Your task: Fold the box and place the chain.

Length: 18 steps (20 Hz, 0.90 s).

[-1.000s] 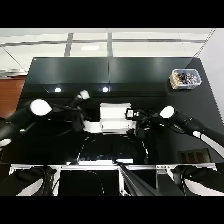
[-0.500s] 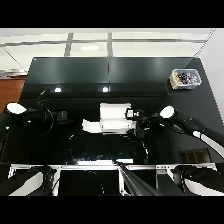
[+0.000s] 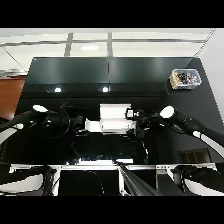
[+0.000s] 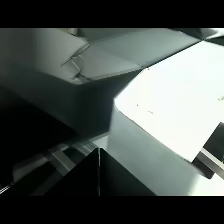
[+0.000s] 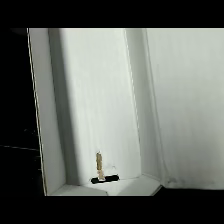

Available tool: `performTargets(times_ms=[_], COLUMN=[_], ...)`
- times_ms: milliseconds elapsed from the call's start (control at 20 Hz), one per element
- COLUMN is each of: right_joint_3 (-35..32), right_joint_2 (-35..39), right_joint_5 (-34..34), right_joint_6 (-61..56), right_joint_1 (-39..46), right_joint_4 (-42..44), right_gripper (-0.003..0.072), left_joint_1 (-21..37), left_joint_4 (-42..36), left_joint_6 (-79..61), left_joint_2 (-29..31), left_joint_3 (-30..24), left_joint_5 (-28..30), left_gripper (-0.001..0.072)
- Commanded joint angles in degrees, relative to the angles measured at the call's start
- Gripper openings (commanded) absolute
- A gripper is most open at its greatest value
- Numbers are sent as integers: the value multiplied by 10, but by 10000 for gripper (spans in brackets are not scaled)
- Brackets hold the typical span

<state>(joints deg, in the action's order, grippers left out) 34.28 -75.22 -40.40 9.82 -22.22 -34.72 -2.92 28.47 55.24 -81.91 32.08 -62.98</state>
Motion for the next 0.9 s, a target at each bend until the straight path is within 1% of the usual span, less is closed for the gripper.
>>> performTargets(times_ms=[0,150,200,250,300,350,400,450,500,650,800,850], right_joint_3=[0,1,1,1,1,1,1,1,1,0,1,1], right_joint_2=[0,0,0,0,0,0,-1,0,0,0,0,0], right_joint_5=[0,0,0,0,0,0,0,0,0,0,0,0], right_joint_6=[0,0,0,0,0,0,0,0,0,0,0,0], right_joint_1=[0,0,0,0,0,0,0,0,0,0,0,0], right_joint_4=[0,0,0,0,0,0,0,0,0,0,0,0], right_gripper=[252,252,252,252,252,252,252,252,252,252,252,252], left_joint_1=[-23,-23,-24,-26,-28,-30,-30,-30,-30,-44,-62,-66], left_joint_4=[-13,-10,-17,-38,-59,-75,-82,-82,-82,-80,-78,-77], left_joint_6=[-10,-11,-24,-54,-73,-74,-73,-70,-70,-68,-68,-68], left_joint_2=[-19,-19,-19,-19,-19,-19,-19,-19,-19,-19,-19,-19], left_joint_3=[17,32,37,43,49,58,68,78,87,99,99,99], left_joint_5=[10,5,-7,-31,-52,-68,-82,-89,-95,-94,-93,-93], left_gripper=[28,28,29,30,63,236,468,659,695,691,682,668])
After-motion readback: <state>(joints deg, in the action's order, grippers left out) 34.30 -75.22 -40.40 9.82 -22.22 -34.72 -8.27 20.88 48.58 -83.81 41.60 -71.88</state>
